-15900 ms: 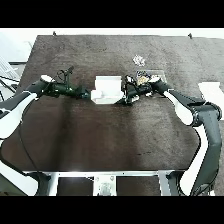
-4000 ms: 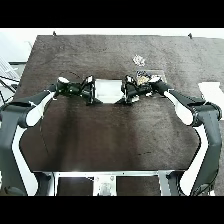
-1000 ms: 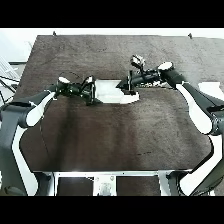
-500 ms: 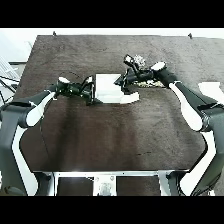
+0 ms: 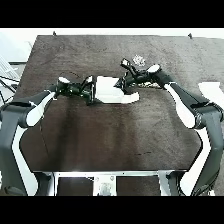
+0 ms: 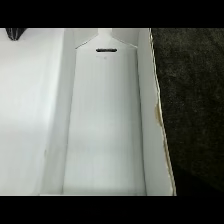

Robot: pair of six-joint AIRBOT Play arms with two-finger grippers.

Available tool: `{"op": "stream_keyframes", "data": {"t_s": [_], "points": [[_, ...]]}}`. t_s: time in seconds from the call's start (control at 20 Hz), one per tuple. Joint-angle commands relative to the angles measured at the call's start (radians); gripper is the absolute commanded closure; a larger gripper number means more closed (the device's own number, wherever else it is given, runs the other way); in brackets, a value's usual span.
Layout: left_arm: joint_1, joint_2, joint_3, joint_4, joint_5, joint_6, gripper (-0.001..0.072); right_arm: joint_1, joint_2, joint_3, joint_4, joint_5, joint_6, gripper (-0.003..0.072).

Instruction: Fold the box and place the chain.

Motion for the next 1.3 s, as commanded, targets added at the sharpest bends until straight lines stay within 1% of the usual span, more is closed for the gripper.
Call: {"op": "stream_keyframes", "data": {"t_s": [0.0, 0.1, 0.25, 0.4, 0.5, 0.6, 0.65, 0.8, 0.9, 0.95, 1.1, 1.15, 1.2, 1.25], "points": [[0.0, 0.0, 0.0, 0.002, 0.0, 0.003, 0.0353, 0.001, -0.011, 0.002, -0.025, -0.005, 0.003, 0.068], [0.0, 0.0, 0.0, 0.002, 0.0, 0.003, 0.0353, 0.001, -0.01, 0.003, -0.027, -0.005, -0.001, 0.0678], [0.0, 0.0, 0.0, 0.002, -0.001, 0.003, 0.0353, -0.004, 0.008, 0.042, -0.027, 0.016, 0.0, 0.0679], [0.0, 0.0, 0.0, 0.002, 0.0, 0.003, 0.0353, -0.008, 0.101, 0.045, -0.047, 0.026, 0.001, 0.0679], [0.0, 0.0, 0.0, 0.002, 0.0, 0.003, 0.0353, -0.011, 0.164, 0.043, -0.113, 0.072, 0.036, 0.0679], [0.0, 0.0, 0.0, 0.002, 0.0, 0.003, 0.0353, -0.014, 0.198, 0.043, -0.191, 0.169, 0.058, 0.0678], [0.0, 0.0, 0.0, 0.002, 0.0, 0.003, 0.0353, -0.016, 0.209, 0.04, -0.237, 0.191, 0.085, 0.0678], [0.0, 0.0, 0.0, 0.002, 0.0, 0.003, 0.0353, -0.029, 0.232, 0.004, -0.379, 0.182, 0.159, 0.0678], [0.0, 0.0, 0.0, 0.002, 0.0, 0.003, 0.0353, -0.033, 0.25, -0.041, -0.433, 0.176, 0.199, 0.0679], [0.0, 0.0, 0.0, 0.002, 0.0, 0.003, 0.0353, -0.03, 0.271, -0.082, -0.439, 0.145, 0.202, 0.068], [0.0, 0.0, 0.0, 0.002, 0.0, 0.003, 0.0353, -0.014, 0.391, -0.272, -0.438, -0.072, 0.201, 0.068], [0.0, 0.0, 0.0, 0.002, 0.0, 0.003, 0.0353, -0.012, 0.425, -0.33, -0.429, -0.113, 0.2, 0.0679], [0.0, 0.0, 0.0, 0.002, 0.0, 0.003, 0.0353, -0.011, 0.441, -0.377, -0.416, -0.121, 0.166, 0.0663], [0.0, 0.0, 0.0, 0.002, 0.0, 0.003, 0.0353, -0.011, 0.439, -0.406, -0.415, -0.121, 0.139, 0.0437]]}}
